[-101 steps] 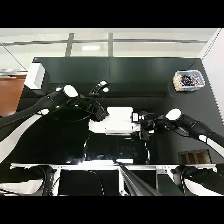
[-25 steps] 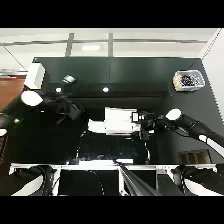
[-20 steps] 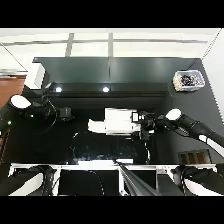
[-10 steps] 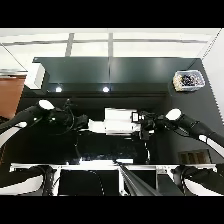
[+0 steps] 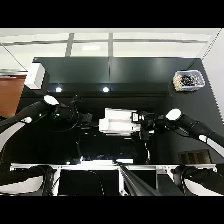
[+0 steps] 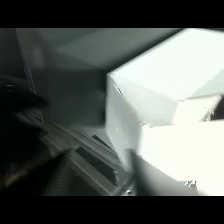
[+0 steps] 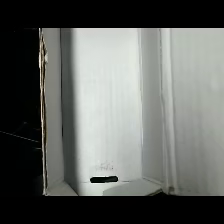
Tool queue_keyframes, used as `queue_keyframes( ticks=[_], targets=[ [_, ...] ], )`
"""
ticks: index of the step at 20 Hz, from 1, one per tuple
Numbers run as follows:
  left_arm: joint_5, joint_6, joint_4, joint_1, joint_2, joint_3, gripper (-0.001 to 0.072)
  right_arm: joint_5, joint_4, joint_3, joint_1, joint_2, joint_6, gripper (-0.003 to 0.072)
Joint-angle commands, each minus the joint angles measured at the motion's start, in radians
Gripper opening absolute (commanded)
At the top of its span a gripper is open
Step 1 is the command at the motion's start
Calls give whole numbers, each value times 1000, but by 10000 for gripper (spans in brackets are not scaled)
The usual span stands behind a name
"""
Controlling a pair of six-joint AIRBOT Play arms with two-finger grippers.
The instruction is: Fold the box and place the chain.
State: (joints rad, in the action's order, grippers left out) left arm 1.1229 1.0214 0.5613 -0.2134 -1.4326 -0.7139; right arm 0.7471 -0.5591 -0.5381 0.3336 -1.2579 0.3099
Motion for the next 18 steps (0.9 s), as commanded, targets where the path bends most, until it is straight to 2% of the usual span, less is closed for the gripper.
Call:
queue_keyframes(
  ticks=[1, 8, 13, 14, 18],
  targets=[
    [49, -54, -39, 7, -2, -25, 583, 0, 1, 0, 1, 0, 0, 474],
    [122, -49, -88, -16, -2, -83, 565, 0, 0, 0, 1, 0, 0, 474],
    [123, -49, -95, -55, -2, -101, 530, 0, 0, 0, 1, 0, 0, 474],
    [120, -48, -91, -60, -2, -105, 482, 0, 0, 0, 1, 0, 0, 474],
    [115, -35, -28, -94, -2, -130, 482, 0, 1, 0, 1, 0, 0, 474]
  ],
)
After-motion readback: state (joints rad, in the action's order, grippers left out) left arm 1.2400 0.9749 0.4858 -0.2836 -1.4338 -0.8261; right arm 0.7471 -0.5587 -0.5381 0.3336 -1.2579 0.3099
